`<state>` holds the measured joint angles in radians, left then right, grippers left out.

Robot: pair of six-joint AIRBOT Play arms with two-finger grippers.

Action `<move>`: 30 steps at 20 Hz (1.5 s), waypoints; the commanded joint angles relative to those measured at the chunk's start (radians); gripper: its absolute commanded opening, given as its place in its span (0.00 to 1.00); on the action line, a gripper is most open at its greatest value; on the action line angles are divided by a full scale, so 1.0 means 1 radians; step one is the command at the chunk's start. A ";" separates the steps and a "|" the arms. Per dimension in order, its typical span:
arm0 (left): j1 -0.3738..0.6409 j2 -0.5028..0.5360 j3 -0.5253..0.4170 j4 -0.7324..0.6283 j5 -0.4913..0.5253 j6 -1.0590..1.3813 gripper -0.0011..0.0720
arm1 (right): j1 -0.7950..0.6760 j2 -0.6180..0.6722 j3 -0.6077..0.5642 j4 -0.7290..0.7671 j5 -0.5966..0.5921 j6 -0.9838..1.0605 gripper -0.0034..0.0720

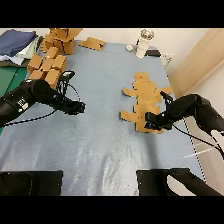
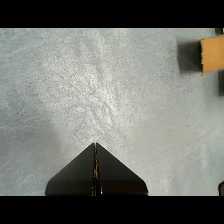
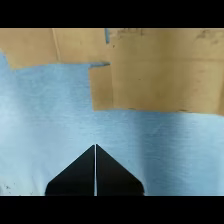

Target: Fold the box.

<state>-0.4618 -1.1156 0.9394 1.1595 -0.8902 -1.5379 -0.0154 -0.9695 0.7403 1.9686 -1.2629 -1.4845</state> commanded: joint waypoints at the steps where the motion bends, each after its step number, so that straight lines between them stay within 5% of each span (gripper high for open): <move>1: 0.000 0.000 0.001 0.000 0.000 0.000 0.03 | 0.011 0.018 -0.027 0.024 0.016 0.020 0.05; 3: 0.000 0.000 0.001 0.000 0.000 0.000 0.03 | 0.011 0.018 -0.027 0.025 0.034 0.029 0.09; 6: 0.000 0.000 0.001 0.000 0.000 0.000 0.03 | -0.030 0.017 0.017 -0.063 0.051 0.100 0.61; 8: 0.000 0.000 0.001 0.000 0.000 0.000 0.03 | -0.125 0.001 0.085 -0.180 0.043 0.113 0.69; 16: 0.000 0.000 0.001 0.000 0.084 0.000 0.03 | -0.581 -0.240 0.181 -0.187 0.061 -0.317 0.69; 23: 0.000 0.000 0.001 -0.004 0.133 0.000 0.03 | -0.608 -0.267 0.183 -0.178 0.256 -0.372 0.69; 30: 0.000 0.000 0.001 -0.031 0.129 0.000 0.03 | -0.607 -0.388 0.184 0.060 0.229 -0.531 0.69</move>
<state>-0.4618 -1.1156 0.9394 1.1458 -0.7612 -1.5379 -0.6212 -1.3148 0.9230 1.9198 -1.0218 -1.9285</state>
